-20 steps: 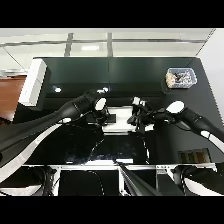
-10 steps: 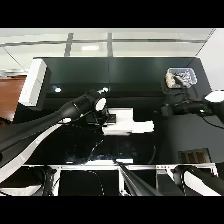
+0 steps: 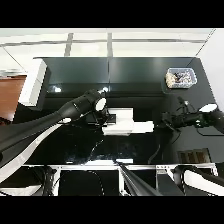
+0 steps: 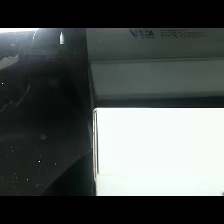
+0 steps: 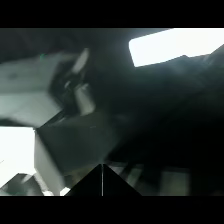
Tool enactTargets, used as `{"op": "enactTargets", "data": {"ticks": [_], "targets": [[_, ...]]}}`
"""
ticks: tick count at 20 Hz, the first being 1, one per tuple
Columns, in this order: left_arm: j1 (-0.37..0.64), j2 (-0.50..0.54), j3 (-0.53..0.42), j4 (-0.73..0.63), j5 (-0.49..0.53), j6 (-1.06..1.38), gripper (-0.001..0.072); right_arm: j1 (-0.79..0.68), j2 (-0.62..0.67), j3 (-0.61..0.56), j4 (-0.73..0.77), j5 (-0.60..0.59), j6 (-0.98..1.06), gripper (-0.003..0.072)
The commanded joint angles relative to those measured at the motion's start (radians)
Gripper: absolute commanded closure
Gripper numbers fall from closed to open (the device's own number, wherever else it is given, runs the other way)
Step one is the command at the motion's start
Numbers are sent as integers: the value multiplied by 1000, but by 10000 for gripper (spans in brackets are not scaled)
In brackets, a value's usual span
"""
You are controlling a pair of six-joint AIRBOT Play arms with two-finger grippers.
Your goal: Fold the box and place the chain.
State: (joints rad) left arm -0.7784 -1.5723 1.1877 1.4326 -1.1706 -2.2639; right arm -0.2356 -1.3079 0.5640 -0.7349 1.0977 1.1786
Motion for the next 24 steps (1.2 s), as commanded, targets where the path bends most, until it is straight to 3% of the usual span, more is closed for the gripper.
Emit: {"op": "enactTargets", "data": {"ticks": [1,7,10,11,12,13,19,20,24], "targets": [[1,-1,0,6,23,13,682,96,-68,-14,58,-37,-33,672],[0,-7,0,11,-3,12,682,225,-93,-3,314,-10,-292,672],[0,-7,0,21,-22,12,682,222,-93,78,285,100,-332,671],[0,-7,0,21,-21,12,682,223,-93,109,273,142,-331,614],[0,-7,0,21,-20,10,682,223,-93,132,269,173,-331,293],[0,-7,0,21,-19,8,683,223,-93,153,270,202,-331,53],[0,-7,0,21,-16,8,682,296,-93,178,273,206,-265,70],[0,-7,0,21,-16,8,682,315,-93,179,272,197,-256,169],[0,-7,0,21,-16,8,682,354,-93,198,241,187,-169,207]]}}
